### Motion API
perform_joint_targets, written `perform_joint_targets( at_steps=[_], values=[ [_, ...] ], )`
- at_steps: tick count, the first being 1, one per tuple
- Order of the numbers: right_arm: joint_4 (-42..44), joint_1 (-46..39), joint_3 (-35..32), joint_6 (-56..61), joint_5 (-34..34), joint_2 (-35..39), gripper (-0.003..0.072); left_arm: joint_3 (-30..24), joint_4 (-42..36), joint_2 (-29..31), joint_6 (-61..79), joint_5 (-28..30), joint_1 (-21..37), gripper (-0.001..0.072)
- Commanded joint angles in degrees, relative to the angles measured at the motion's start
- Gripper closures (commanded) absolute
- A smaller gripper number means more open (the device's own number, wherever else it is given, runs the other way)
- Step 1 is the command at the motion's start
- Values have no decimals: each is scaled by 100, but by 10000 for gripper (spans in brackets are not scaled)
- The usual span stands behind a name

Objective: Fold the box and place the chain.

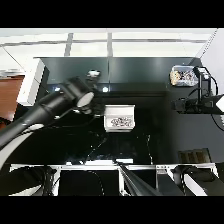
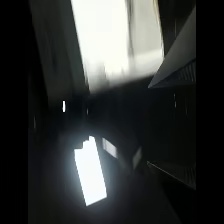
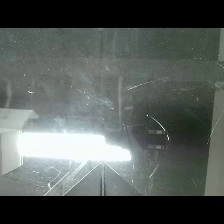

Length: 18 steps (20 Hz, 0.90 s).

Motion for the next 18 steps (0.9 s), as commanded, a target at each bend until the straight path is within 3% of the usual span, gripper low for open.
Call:
perform_joint_targets(
  at_steps=[1, 3, 5, 7, 9, 11, 13, 15, 18],
  values=[
    [26, -2, -4, 4, 7, 2, 674, -879, 448, 669, 234, -240, 748, 179],
    [197, 0, -4, 4, 4, 2, 674, -1652, -374, 815, 260, 341, 1635, 178],
    [323, 0, -4, 4, 7, 2, 674, -2328, -2052, 815, 1163, 1292, 2365, 178],
    [348, 0, -4, 4, 2, 2, 674, -2789, -3738, 815, 3152, 2146, 2682, 179],
    [350, 0, -15, 4, 4, 2, 674, -2955, -4725, 813, 5650, 2299, 2699, 178],
    [350, 0, -59, 7, 13, 0, 674, -2931, -4889, 815, 7595, 1989, 2634, 178],
    [378, 0, -98, 7, 9, -4, 674, -2931, -4889, 813, 8644, 1998, 2535, 152],
    [468, 0, -125, 9, 4, -22, 674, -2931, -4868, 813, 9707, 2004, 2396, -8],
    [540, -2, -212, 9, 13, -22, 674, -2903, -4872, 815, 11106, 2017, 2282, -8]
  ],
)
